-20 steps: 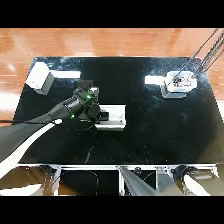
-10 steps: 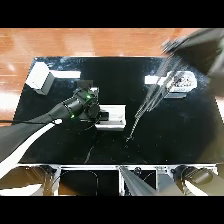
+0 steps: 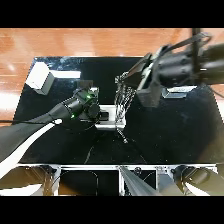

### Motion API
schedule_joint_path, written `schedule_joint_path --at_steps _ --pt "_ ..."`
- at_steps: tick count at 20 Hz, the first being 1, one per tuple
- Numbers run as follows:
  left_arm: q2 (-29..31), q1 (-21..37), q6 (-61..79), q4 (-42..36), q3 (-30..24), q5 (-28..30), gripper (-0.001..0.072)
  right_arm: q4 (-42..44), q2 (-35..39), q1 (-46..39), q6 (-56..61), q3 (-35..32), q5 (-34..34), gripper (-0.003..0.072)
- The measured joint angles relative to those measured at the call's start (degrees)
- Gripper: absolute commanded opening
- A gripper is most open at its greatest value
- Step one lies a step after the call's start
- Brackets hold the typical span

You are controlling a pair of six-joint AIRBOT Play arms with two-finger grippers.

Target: Fold the box and place the chain.

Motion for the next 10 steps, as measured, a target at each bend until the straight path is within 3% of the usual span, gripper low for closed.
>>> schedule_joint_path --at_steps 4,10 --pt "0.0 0.0 0.0 0.0 0.0 0.0 0.0021 0.6 -3.8 0.2 -0.1 -2.1 -0.4 0.0019" --pt "0.0 0.0 0.0 -0.1 0.0 0.0 0.0021 1.1 -6.0 0.3 -0.3 -12.4 -2.6 0.0018"
